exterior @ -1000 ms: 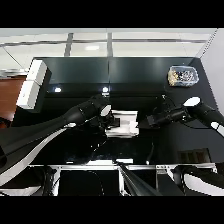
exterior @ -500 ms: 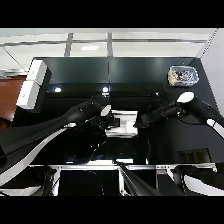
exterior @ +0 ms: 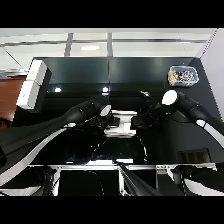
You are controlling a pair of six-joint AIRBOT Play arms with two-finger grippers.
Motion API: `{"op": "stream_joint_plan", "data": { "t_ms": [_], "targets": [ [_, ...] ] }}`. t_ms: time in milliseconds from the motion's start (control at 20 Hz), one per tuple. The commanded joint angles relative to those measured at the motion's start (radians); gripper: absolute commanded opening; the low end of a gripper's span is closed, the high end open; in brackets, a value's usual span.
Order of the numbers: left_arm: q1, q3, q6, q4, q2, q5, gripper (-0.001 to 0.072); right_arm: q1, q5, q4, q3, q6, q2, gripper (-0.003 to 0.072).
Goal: Fold the box and place the chain.
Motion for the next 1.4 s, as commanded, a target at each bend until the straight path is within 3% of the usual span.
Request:
{"op": "stream_joint_plan", "data": {
  "t_ms": [0,300,400,650,750,800,850,900,1100,1150,1200,1250,1350],
  "targets": [
    [0.0,0.001,0.0,0.001,0.0,-0.005,0.0029,0.068,-0.077,-0.138,0.005,0.179,0.001,0.0309],
    [0.0,0.001,0.0,0.001,0.0,-0.005,0.003,0.202,-0.16,-0.408,0.031,0.535,-0.001,0.0308],
    [0.0,0.001,0.0,0.001,0.0,-0.005,0.0029,0.251,-0.145,-0.514,0.058,0.688,-0.005,0.0308],
    [0.0,0.001,0.0,0.001,0.0,-0.003,0.003,0.323,-0.069,-0.579,0.064,0.826,-0.031,0.0299],
    [0.0,0.001,0.0,0.001,0.0,-0.001,0.0029,0.336,-0.05,-0.584,0.064,0.83,-0.04,0.0229],
    [0.0,0.001,0.0,0.001,0.0,-0.001,0.0029,0.337,-0.053,-0.581,0.064,0.835,-0.04,0.0166],
    [0.0,0.001,0.0,0.001,0.0,-0.001,0.003,0.337,-0.053,-0.577,0.064,0.841,-0.04,0.0054],
    [0.0,0.001,0.0,0.001,0.0,-0.001,0.003,0.337,-0.052,-0.576,0.064,0.85,-0.04,0.0019],
    [0.0,0.001,0.0,0.001,0.0,-0.002,0.0029,0.337,-0.039,-0.576,0.064,0.867,-0.04,0.002],
    [0.0,0.001,0.0,0.001,0.0,-0.002,0.003,0.337,-0.043,-0.574,0.064,0.867,-0.04,0.0077],
    [0.0,0.001,0.0,0.001,0.0,-0.002,0.0029,0.337,-0.043,-0.575,0.065,0.866,-0.04,0.0203],
    [0.0,0.001,0.0,0.001,0.0,-0.002,0.003,0.337,-0.043,-0.575,0.064,0.866,-0.04,0.0201],
    [0.0,0.001,0.0,0.001,0.0,-0.002,0.003,0.337,-0.042,-0.576,0.064,0.864,-0.04,0.0018]
  ]
}}
